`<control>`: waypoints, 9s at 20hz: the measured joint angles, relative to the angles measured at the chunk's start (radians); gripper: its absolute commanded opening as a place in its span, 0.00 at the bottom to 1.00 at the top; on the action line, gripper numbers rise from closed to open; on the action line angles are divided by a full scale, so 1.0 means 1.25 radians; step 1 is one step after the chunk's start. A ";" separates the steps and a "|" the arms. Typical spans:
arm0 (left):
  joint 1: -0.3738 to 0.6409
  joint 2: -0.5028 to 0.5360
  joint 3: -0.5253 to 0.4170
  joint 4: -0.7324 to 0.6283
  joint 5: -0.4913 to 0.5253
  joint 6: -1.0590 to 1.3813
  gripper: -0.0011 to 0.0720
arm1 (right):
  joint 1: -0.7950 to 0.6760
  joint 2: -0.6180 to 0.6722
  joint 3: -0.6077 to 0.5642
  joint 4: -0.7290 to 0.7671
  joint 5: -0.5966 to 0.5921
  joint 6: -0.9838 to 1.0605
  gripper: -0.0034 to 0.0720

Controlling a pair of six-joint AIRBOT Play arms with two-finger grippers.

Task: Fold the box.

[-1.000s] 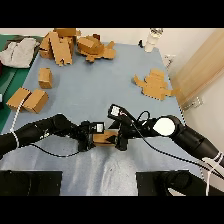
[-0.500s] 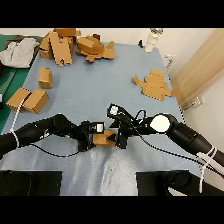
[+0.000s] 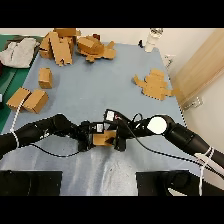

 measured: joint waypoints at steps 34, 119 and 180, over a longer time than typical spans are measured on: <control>0.000 0.000 0.000 0.000 0.000 -0.001 0.73 | 0.115 -0.057 0.001 -0.255 -0.077 0.097 0.59; 0.000 0.000 0.000 0.000 0.018 0.000 0.73 | -0.054 -0.098 -0.161 0.547 -0.119 0.636 0.04; 0.883 0.249 0.169 0.298 -0.125 -0.697 0.97 | -0.540 0.118 -0.159 0.256 -0.080 0.723 0.05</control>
